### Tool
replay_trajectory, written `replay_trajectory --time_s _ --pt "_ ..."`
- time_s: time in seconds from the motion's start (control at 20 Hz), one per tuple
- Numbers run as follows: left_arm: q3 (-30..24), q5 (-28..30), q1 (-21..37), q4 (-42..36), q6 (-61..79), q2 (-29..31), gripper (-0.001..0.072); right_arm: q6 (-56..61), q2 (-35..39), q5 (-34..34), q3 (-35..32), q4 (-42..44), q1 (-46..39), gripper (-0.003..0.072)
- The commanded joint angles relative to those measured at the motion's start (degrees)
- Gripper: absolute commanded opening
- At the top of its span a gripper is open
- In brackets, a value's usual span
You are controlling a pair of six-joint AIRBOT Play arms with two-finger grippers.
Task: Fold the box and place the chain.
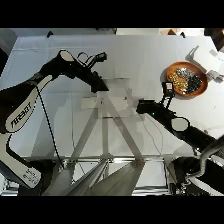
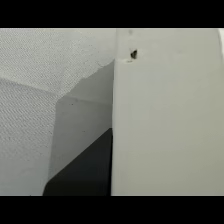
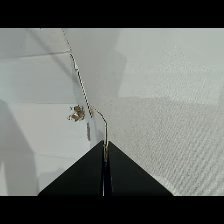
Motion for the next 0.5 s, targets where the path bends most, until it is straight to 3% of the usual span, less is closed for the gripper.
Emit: replay_trajectory --time_s 0.0,0.1,0.15,0.25,0.3,0.45 --pt "0.0 0.2 0.0 0.0 0.1 0.0 0.0009 0.0 0.0 0.0 0.0 0.0 0.0 0.0015" --pt "0.0 0.2 0.0 0.0 0.1 0.0 0.0007 0.0 0.0 0.0 0.0 0.0 0.0 0.0022" --pt "0.0 0.1 0.0 0.0 0.0 0.0 0.0005 0.0 0.1 0.0 0.0 0.0 0.0 0.0096" --pt "0.0 -0.2 0.0 0.0 0.1 0.4 0.0007 0.0 0.4 -0.3 0.0 0.0 0.0 0.0527" --pt "0.0 -0.6 0.3 0.0 0.1 1.2 0.0006 -0.3 1.1 -1.2 0.0 -0.4 0.0 0.0673" --pt "0.0 -4.8 2.4 0.1 3.5 6.7 0.0001 -0.3 6.1 -7.3 0.0 -0.7 0.0 0.0676"
